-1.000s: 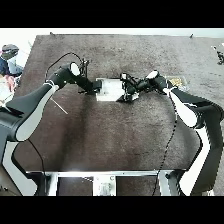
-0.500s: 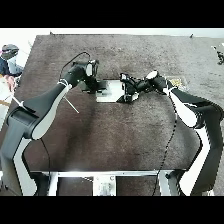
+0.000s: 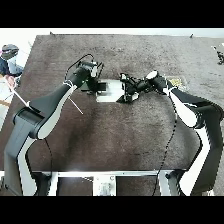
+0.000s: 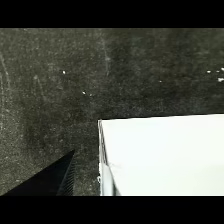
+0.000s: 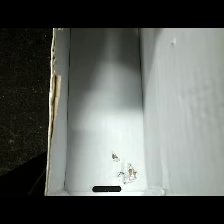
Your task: Fold the box and place the chain.
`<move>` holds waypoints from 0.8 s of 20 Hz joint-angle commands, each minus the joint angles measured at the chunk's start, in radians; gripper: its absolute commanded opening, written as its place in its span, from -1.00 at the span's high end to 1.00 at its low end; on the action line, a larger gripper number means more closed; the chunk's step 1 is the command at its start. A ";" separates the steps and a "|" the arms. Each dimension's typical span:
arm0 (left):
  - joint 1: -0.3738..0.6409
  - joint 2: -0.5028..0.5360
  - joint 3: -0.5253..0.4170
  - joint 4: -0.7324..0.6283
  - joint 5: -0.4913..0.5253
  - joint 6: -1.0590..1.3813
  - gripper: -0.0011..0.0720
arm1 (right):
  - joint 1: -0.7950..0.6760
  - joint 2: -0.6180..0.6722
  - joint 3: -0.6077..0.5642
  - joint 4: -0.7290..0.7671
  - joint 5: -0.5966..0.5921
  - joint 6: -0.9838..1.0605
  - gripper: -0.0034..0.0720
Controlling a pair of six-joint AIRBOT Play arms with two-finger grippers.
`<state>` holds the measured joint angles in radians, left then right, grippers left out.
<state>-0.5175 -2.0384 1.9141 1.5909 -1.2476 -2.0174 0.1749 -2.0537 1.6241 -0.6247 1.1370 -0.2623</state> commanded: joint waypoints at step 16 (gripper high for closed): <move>-0.001 -0.002 0.003 -0.006 -0.020 -0.012 0.26 | 0.000 0.000 0.000 0.000 0.000 0.000 -0.35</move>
<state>-0.5182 -2.0430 1.9163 1.6012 -1.2770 -2.0384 0.1749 -2.0537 1.6241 -0.6277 1.1370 -0.2623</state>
